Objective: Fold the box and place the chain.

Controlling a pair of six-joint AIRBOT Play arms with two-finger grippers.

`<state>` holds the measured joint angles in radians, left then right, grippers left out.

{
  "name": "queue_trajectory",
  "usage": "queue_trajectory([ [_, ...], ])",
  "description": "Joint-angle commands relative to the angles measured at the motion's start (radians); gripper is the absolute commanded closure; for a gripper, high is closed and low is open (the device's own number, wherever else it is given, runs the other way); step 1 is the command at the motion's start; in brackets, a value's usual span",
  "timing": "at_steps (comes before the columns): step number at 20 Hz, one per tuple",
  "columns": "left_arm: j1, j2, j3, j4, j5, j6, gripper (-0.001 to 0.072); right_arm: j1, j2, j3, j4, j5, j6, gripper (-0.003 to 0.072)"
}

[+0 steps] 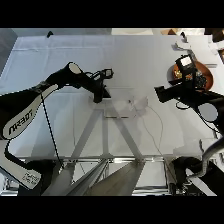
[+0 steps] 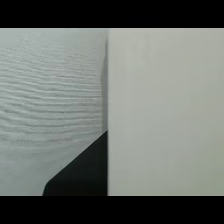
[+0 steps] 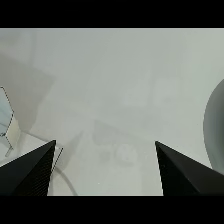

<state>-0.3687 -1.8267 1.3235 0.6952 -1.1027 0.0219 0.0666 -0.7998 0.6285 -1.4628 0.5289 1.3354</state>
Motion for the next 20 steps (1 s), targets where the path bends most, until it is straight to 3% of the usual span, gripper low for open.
queue_trajectory([
  [1, 0.000, -0.005, 0.000, 0.001, 0.000, 0.000, 0.0705, 0.001, 0.000, 0.001, 0.001, 0.000, 0.000, 0.0001],
  [7, -0.001, -0.005, 0.000, 0.001, 0.000, 0.000, 0.0696, 0.001, 0.019, 0.001, 0.089, -0.011, -0.058, 0.0001],
  [10, -0.001, -0.005, 0.000, 0.001, 0.000, 0.000, 0.0696, 0.001, 0.065, 0.001, 0.170, 0.026, -0.223, 0.0001],
  [14, -0.001, -0.005, 0.000, 0.001, 0.000, 0.000, 0.0696, 0.016, 0.110, 0.001, 0.294, 0.166, -0.536, 0.0001],
  [17, -0.001, -0.005, 0.000, 0.001, 0.000, 0.000, 0.0696, 0.089, 0.116, 0.001, 0.296, 0.194, -0.801, 0.0002],
  [20, -0.001, -0.005, 0.000, 0.001, 0.000, 0.000, 0.0696, 0.140, 0.115, 0.001, 0.299, 0.203, -0.915, 0.0043],
])
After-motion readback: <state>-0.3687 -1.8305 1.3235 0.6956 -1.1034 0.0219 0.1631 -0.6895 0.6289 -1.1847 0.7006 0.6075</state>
